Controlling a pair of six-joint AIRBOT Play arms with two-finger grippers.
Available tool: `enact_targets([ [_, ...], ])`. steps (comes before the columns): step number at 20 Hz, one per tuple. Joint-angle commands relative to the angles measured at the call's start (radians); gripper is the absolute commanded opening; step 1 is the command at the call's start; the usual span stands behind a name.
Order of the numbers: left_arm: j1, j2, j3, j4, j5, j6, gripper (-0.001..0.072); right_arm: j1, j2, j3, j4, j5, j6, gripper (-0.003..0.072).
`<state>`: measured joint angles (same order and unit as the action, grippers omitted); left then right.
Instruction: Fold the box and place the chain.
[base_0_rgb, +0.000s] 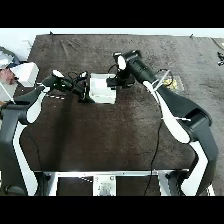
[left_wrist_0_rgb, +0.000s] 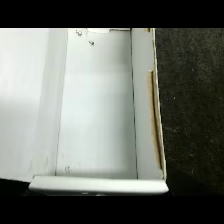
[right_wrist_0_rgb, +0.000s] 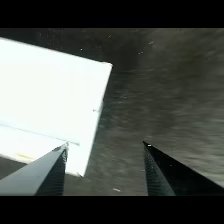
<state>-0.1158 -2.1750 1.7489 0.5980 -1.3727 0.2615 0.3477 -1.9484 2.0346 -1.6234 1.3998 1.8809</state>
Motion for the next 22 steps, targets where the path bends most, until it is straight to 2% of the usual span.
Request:
enact_targets([
  [1, -0.001, 0.001, 0.000, 0.000, 0.001, 0.000, 0.0370, -0.023, 0.116, -0.034, -0.114, -0.008, -0.129, 0.0424],
  [3, -0.001, 0.001, 0.000, 0.000, 0.001, 0.000, 0.0370, -0.052, 0.215, -0.110, -0.138, -0.071, -0.139, 0.0427],
  [5, -0.001, 0.001, 0.001, 0.000, 0.001, 0.000, 0.0370, -0.093, 0.321, -0.236, -0.138, -0.171, -0.151, 0.0426],
  [9, -0.001, 0.001, 0.000, 0.000, 0.001, 0.000, 0.0370, -0.228, 0.505, -0.568, -0.138, -0.514, -0.085, 0.0426],
  [11, -0.001, 0.001, 0.000, 0.000, 0.002, 0.000, 0.0370, -0.325, 0.534, -0.668, -0.114, -0.582, -0.059, 0.0426],
  [18, -0.001, 0.001, 0.000, 0.000, 0.003, 0.000, 0.0370, -0.583, 0.416, -0.679, 0.120, -0.575, -0.301, 0.0413],
  [19, -0.001, 0.001, 0.000, 0.000, 0.003, 0.000, 0.0370, -0.603, 0.388, -0.665, 0.170, -0.561, -0.361, 0.0305],
  [20, -0.001, 0.001, 0.000, 0.000, 0.003, 0.000, 0.0370, -0.614, 0.357, -0.641, 0.202, -0.541, -0.415, 0.0271],
  [22, -0.001, 0.000, 0.000, 0.000, 0.003, 0.000, 0.0370, -0.614, 0.295, -0.570, 0.204, -0.501, -0.435, 0.0273],
])
